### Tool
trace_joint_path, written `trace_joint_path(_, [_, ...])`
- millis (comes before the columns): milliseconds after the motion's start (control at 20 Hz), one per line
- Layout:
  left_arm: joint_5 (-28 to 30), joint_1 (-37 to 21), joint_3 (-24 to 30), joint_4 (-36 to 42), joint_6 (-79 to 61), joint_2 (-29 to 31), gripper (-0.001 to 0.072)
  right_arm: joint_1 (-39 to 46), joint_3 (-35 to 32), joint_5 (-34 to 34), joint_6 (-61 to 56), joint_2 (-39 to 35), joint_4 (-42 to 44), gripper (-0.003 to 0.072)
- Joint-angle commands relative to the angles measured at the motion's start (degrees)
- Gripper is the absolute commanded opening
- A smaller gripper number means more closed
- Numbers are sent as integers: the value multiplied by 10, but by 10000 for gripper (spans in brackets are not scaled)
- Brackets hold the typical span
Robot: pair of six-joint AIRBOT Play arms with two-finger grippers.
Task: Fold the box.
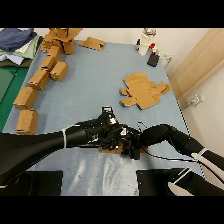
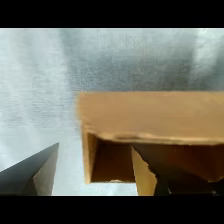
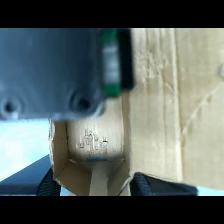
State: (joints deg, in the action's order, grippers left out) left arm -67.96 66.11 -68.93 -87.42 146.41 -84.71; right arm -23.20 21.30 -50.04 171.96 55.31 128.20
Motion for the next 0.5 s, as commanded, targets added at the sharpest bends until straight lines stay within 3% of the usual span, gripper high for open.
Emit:
trace_joint_path(0, [-7,-13,0,-7,0,21,662,0,1,0,0,0,0,517])
trace_joint_path(100, [-7,-24,0,-7,0,29,572,0,1,0,0,0,0,517])
trace_joint_path(450, [-35,-60,0,-1,-16,41,574,0,0,0,0,0,0,517])
